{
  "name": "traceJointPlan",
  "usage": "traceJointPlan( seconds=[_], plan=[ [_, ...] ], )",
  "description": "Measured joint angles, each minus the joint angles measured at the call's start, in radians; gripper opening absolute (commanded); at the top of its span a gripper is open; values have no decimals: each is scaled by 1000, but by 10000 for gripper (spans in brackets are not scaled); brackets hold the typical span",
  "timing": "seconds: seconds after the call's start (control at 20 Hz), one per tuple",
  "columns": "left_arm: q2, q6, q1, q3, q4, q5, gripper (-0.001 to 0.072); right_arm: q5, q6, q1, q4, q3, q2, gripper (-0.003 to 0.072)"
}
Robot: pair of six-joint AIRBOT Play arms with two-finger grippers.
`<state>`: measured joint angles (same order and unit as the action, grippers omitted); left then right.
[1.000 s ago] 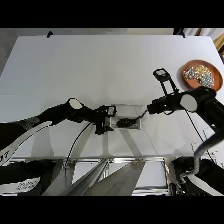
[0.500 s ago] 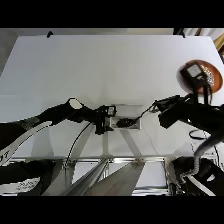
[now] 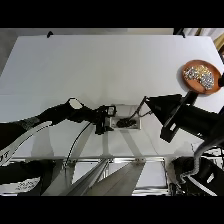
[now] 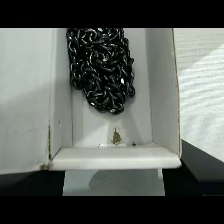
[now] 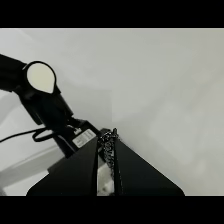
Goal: Fold the box and place the chain.
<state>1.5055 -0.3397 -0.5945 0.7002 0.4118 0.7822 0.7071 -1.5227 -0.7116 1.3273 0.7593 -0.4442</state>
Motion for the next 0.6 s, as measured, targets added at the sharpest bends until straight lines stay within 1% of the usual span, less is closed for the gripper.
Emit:
traceJointPlan(
  seconds=[0.2, 0.6],
  plan=[
    [0, 0, 0, 0, 0, 0, 253, -13, 9, -12, -36, 0, -109, 8],
    [0, 0, 0, 0, 0, 0, 253, 51, 13, -28, -53, -1, -409, 9]
  ],
)
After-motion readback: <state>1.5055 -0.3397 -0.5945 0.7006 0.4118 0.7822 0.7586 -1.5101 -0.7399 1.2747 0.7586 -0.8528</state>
